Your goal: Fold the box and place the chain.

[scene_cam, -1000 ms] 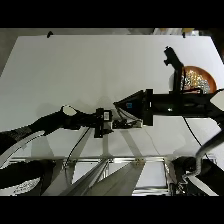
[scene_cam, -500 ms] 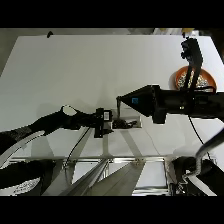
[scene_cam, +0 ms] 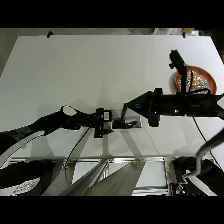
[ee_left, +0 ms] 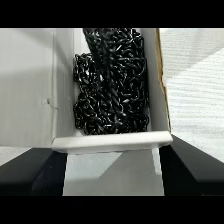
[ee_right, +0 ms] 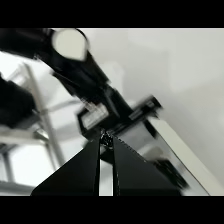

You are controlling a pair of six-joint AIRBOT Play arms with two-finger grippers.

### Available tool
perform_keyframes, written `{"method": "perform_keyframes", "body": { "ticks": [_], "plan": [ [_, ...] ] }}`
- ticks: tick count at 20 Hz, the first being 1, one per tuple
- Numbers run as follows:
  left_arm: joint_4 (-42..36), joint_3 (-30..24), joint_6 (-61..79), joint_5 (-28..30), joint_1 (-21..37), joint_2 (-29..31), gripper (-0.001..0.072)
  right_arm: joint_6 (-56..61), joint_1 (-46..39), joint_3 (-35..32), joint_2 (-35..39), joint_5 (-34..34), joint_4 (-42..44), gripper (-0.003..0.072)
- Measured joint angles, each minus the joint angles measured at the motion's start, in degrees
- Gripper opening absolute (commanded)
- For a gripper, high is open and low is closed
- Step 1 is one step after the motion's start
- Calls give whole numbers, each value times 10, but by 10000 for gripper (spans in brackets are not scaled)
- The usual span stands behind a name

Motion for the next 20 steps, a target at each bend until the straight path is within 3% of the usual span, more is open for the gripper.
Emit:
{"method": "perform_keyframes", "body": {
  "ticks": [6, 17, 20],
  "plan": [
    [0, 0, 0, 0, 0, 0, 142, 40, 0, -6, -25, -6, -136, 20],
    [0, 0, 0, 0, 0, 0, 142, 56, 0, -44, -113, -2, -174, 24],
    [0, 0, 0, 0, 0, 0, 142, 78, 0, -51, -126, 3, -193, 206]
  ]
}}
